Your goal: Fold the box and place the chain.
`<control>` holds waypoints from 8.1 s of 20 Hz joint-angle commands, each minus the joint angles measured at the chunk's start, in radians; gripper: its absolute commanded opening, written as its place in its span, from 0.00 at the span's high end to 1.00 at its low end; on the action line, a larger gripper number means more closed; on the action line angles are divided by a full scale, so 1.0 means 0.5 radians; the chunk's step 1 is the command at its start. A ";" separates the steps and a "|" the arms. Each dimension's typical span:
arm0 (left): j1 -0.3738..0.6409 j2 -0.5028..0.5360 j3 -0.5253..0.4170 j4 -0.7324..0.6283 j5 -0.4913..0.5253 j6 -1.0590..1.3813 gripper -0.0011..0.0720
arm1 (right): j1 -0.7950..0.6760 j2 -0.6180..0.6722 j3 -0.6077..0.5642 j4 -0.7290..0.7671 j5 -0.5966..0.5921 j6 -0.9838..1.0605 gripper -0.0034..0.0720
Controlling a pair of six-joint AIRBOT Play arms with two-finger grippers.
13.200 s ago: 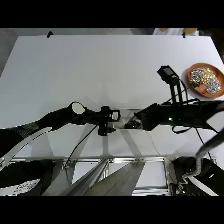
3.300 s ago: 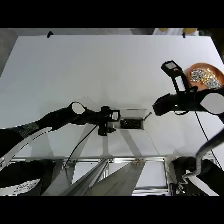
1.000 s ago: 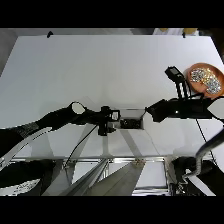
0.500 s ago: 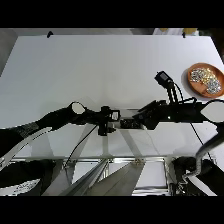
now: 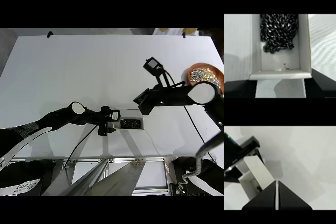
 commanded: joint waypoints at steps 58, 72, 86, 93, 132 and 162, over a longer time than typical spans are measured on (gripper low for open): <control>0.000 0.002 0.001 0.000 0.000 0.000 0.70 | 0.419 -0.027 -0.327 -0.061 -0.117 -0.621 0.91; 0.000 0.002 0.001 0.000 0.001 0.000 0.70 | 0.419 -0.195 -0.399 -0.061 -0.088 -0.605 0.91; 0.000 0.002 0.001 0.000 0.000 0.000 0.70 | 0.238 0.103 -0.119 -0.391 -0.068 -0.111 0.94; 0.000 0.002 0.001 -0.001 0.007 0.014 0.70 | -0.768 0.082 -0.125 -1.011 0.454 0.705 0.93; 2.066 0.976 -0.040 1.925 -0.853 -3.025 0.70 | -1.274 0.083 -0.125 -1.054 0.668 0.915 0.93; 2.061 1.575 -0.040 1.925 -1.114 -3.278 0.04 | -1.274 0.083 -0.125 -1.054 0.668 0.916 0.93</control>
